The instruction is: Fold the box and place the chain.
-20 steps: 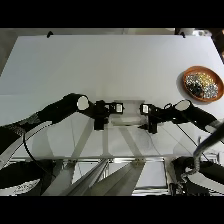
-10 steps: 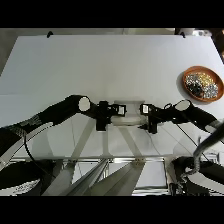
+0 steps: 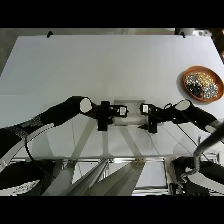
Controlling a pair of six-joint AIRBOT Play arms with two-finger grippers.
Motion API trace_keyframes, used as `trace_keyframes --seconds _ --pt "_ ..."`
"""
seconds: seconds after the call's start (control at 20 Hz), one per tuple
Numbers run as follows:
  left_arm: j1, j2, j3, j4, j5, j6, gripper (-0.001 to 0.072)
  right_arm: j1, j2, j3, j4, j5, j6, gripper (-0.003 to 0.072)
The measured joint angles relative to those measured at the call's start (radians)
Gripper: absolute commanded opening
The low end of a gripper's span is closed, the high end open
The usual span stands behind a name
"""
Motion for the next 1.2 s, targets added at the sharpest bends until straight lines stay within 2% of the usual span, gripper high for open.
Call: trace_keyframes --seconds 0.25,0.3,0.35,0.55,0.65,0.7,0.75,0.85,1.0,1.2 --pt "-0.018 -0.001 0.000 -0.036 0.056 0.012 0.0193 0.000 0.000 0.000 0.000 -0.001 -0.002 0.0463" --pt "-0.020 -0.002 0.000 -0.042 0.063 0.013 0.0143 0.000 0.000 0.000 0.000 -0.002 -0.002 0.0463" --pt "-0.022 -0.003 0.000 -0.048 0.071 0.015 0.0132 0.000 0.000 0.000 0.000 -0.001 -0.002 0.0463" --pt "-0.030 -0.014 0.000 -0.065 0.084 0.018 0.0135 0.000 0.000 0.000 -0.001 -0.001 -0.003 0.0463" --pt "-0.035 -0.024 0.000 -0.070 0.088 0.019 0.0159 0.000 0.000 0.000 -0.001 -0.001 -0.003 0.0463" --pt "-0.037 -0.029 0.000 -0.071 0.089 0.019 0.0199 0.000 0.000 0.000 -0.001 -0.001 -0.003 0.0463" --pt "-0.039 -0.034 0.000 -0.074 0.089 0.019 0.0292 0.000 0.000 0.000 -0.001 0.000 -0.003 0.0463" --pt "-0.040 -0.041 0.000 -0.081 0.090 0.019 0.0304 0.000 0.000 0.000 -0.001 0.000 -0.003 0.0463" --pt "-0.041 -0.048 0.000 -0.088 0.100 0.018 0.0518 0.000 0.000 0.000 -0.001 0.000 -0.004 0.0463" --pt "-0.041 -0.050 0.000 -0.093 0.119 0.016 0.0540 0.000 0.000 0.000 0.000 -0.003 -0.003 0.0463"
